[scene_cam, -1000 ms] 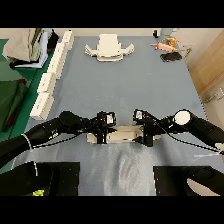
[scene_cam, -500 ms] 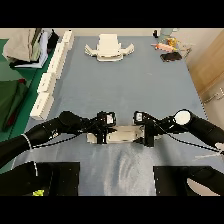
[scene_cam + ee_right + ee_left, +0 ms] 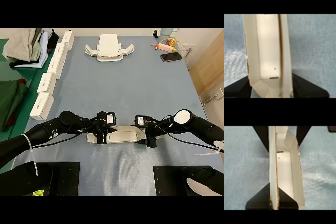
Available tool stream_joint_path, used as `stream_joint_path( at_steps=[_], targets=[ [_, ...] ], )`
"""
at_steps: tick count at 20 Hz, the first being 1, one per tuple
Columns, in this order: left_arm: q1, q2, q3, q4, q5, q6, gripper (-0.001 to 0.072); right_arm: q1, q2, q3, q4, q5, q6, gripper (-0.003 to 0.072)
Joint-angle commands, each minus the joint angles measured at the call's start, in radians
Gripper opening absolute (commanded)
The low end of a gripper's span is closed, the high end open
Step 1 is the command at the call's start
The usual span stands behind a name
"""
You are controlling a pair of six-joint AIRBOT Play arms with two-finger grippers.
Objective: Fold the box.
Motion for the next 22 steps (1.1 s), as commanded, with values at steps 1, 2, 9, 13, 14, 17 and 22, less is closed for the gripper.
stream_joint_path(
  at_steps=[1, 2, 9, 13, 14, 17, 22],
  targets=[
    [0.000, 0.001, 0.000, 0.000, 0.000, 0.000, 0.0016, -0.002, -0.013, 0.000, 0.020, -0.022, -0.029, 0.0715],
    [0.000, 0.001, 0.000, 0.000, 0.000, 0.000, 0.0016, -0.002, -0.023, 0.000, 0.034, -0.023, -0.056, 0.0715],
    [0.000, 0.001, 0.000, 0.000, 0.000, 0.000, 0.0015, -0.015, -0.068, -0.010, 0.074, -0.035, -0.132, 0.0708],
    [0.000, 0.001, 0.000, 0.000, 0.000, 0.000, 0.0015, -0.028, -0.077, -0.023, 0.113, -0.040, -0.195, 0.0678],
    [0.000, 0.001, 0.000, 0.000, 0.000, 0.000, 0.0016, -0.028, -0.085, -0.023, 0.114, -0.040, -0.198, 0.0642],
    [0.000, 0.001, 0.000, 0.000, 0.000, 0.000, 0.0016, -0.028, -0.093, -0.024, 0.124, -0.036, -0.201, 0.0547],
    [0.000, 0.001, 0.000, 0.000, 0.000, 0.000, 0.0016, -0.028, -0.090, -0.037, 0.129, -0.014, -0.201, 0.0478]
  ],
)
